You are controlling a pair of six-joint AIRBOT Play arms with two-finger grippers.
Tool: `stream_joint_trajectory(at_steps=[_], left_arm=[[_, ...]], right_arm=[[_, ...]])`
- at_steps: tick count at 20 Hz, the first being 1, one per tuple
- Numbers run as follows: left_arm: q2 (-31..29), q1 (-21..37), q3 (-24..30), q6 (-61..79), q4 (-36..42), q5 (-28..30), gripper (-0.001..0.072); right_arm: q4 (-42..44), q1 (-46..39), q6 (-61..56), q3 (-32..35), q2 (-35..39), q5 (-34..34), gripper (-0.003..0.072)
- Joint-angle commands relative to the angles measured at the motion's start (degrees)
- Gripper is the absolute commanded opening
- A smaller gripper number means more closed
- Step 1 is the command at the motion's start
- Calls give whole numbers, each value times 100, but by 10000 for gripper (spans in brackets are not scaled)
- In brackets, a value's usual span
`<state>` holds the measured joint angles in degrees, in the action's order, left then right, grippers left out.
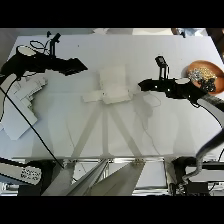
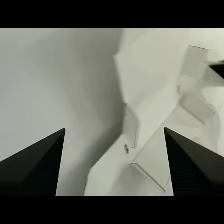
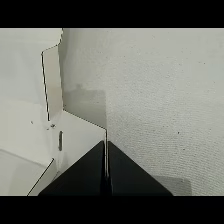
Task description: Fold the box and place the chain.
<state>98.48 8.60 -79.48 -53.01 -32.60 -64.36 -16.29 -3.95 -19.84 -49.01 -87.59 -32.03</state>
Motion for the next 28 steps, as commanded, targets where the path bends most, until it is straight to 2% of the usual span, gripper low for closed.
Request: stream_joint_trajectory(at_steps=[1, 7, 12, 15, 21, 24, 28], left_arm=[[278, -352, -66, 957, 562, -118, 697], [713, -896, -79, 946, 542, 308, 697], [955, -1115, -479, 348, -227, 496, 697], [973, -1119, -553, 302, -225, 612, 696], [1056, -1228, -553, 542, -234, 452, 692], [1064, -1394, -553, 800, -238, 450, 625], [1062, -1554, -553, 1606, -243, 387, 626]], right_arm=[[2, 0, -2, 2, 4, 0, 19], [0, 0, -2, 4, 4, 0, 19], [0, 0, -2, 2, 4, 0, 19], [2, 0, -2, 2, 4, 0, 19], [2, 0, -2, 4, 4, 0, 19], [2, 0, -2, 4, 4, 0, 19], [2, 0, -2, 2, 4, 0, 19]])
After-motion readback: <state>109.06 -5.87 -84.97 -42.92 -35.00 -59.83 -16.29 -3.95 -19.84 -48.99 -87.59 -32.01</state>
